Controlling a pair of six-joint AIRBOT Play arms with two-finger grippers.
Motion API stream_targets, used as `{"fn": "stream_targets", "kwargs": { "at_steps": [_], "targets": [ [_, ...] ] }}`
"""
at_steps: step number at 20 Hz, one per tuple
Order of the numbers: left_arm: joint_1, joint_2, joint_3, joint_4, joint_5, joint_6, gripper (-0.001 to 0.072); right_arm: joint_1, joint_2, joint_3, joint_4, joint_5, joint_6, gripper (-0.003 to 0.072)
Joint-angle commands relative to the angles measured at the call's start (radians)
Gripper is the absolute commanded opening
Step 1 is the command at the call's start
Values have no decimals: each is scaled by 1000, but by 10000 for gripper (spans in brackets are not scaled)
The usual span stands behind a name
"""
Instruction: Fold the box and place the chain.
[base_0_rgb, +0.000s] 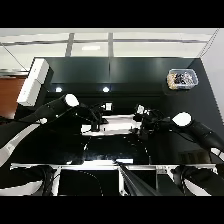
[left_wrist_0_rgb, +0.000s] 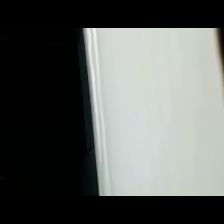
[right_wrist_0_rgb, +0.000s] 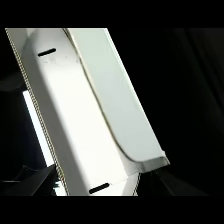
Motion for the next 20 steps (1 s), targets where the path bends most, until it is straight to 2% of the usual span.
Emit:
{"fn": "stream_targets", "kwargs": {
  "at_steps": [1, 6, 20],
  "targets": [
    [0, 1, 1, 0, 1, 0, 26, -27, -61, 1, 5, 92, -108, 701],
    [0, 1, 1, 0, 1, 0, 26, 0, -127, 1, -15, 78, -201, 701],
    [0, 1, 1, 0, 1, 0, 26, 43, -148, 3, -62, -5, -153, 701]
  ]
}}
